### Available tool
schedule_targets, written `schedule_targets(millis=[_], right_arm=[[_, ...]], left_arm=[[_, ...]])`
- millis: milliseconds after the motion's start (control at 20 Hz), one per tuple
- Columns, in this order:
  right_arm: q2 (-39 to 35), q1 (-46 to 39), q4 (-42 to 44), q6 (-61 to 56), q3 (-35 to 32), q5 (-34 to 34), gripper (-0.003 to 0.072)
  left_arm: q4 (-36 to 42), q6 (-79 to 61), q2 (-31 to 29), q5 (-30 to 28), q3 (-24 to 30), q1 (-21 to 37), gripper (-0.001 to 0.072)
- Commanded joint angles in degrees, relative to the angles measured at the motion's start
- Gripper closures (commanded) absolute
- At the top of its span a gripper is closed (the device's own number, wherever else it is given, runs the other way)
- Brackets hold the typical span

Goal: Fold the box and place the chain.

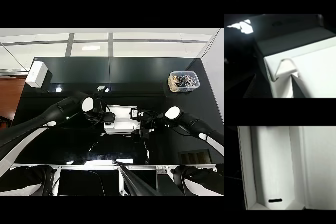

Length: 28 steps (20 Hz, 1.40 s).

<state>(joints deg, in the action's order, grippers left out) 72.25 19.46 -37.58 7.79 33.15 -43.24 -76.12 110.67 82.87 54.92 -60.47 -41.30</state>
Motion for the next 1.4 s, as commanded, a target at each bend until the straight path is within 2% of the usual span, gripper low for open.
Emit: schedule_targets(millis=[0,200,250,350,500,550,1000,1350], right_arm=[[0.0,0.1,0.1,0.0,0.0,0.0,0.0517],[0.0,0.1,0.0,0.0,0.0,0.0,0.0517],[0.0,0.1,0.0,0.0,0.0,0.0,0.0517],[0.0,0.1,0.0,0.0,0.0,0.0,0.0517],[0.0,0.1,0.1,0.0,0.0,0.0,0.0517],[0.0,0.1,0.1,0.0,0.0,0.0,0.0517],[0.0,0.1,0.1,0.0,0.0,0.0,0.0517],[0.0,0.1,0.1,0.0,0.0,0.0,0.0517]], left_arm=[[-4.9,4.7,1.8,4.3,-4.5,-3.2,0.021],[-6.7,8.4,3.3,7.3,-6.8,-5.5,0.0226],[-7.1,8.6,3.3,7.2,-6.9,-6.2,0.0314],[-8.6,12.0,3.3,6.7,-7.0,-7.6,0.0332],[-11.1,13.9,3.3,5.9,-6.9,-9.0,0.0531],[-12.2,14.6,3.3,5.6,-6.9,-9.1,0.055],[-13.0,17.3,5.8,8.2,-7.1,-9.1,0.0527],[-13.0,17.7,9.3,10.1,-11.9,-9.0,0.0526]])
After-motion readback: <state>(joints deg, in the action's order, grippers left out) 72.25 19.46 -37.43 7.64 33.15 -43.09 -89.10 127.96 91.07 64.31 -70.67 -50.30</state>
